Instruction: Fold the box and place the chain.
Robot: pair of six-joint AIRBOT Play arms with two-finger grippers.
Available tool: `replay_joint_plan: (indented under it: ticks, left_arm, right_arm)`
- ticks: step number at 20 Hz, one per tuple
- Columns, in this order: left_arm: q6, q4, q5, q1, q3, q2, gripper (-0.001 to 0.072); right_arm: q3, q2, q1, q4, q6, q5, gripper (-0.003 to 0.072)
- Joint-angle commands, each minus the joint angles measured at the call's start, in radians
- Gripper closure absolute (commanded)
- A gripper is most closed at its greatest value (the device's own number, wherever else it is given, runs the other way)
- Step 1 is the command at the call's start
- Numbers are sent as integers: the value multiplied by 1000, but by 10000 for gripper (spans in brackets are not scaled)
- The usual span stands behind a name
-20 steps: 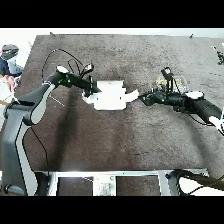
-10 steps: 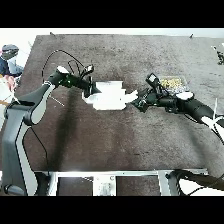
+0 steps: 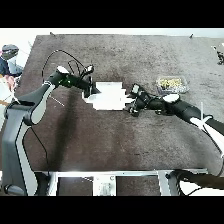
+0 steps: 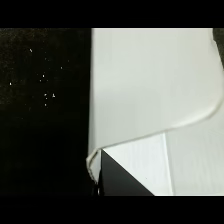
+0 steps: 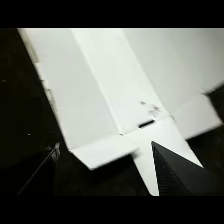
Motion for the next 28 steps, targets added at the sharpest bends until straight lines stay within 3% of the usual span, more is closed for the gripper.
replay_joint_plan:
  ticks: [1, 4, 5, 6, 10, 13, 17, 28]
  left_arm:
    - [0, 2, 5, 0, 0, 0, 700]
    - [0, -3, 8, 0, 0, 0, 700]
    - [0, -3, 8, 0, 0, 0, 700]
    - [0, -5, 8, 0, 0, 0, 700]
    - [0, -6, 8, 0, 0, 0, 700]
    - [0, -6, 8, 0, 0, 0, 700]
    - [0, -6, 8, 0, 0, 0, 700]
    - [0, -6, 8, 0, 0, 0, 700]
  right_arm:
    - [36, -74, 42, -40, -47, 44, 44]
    - [86, -125, 47, -80, 2, 67, 45]
    - [105, -132, 52, -118, 33, 72, 95]
    - [119, -137, 56, -150, 57, 78, 93]
    - [126, -146, 79, -245, 124, 18, 93]
    - [129, -162, 90, -243, 153, -61, 94]
    - [179, -160, 87, -245, 187, -63, 93]
    - [356, -214, -2, -275, 235, 84, 92]
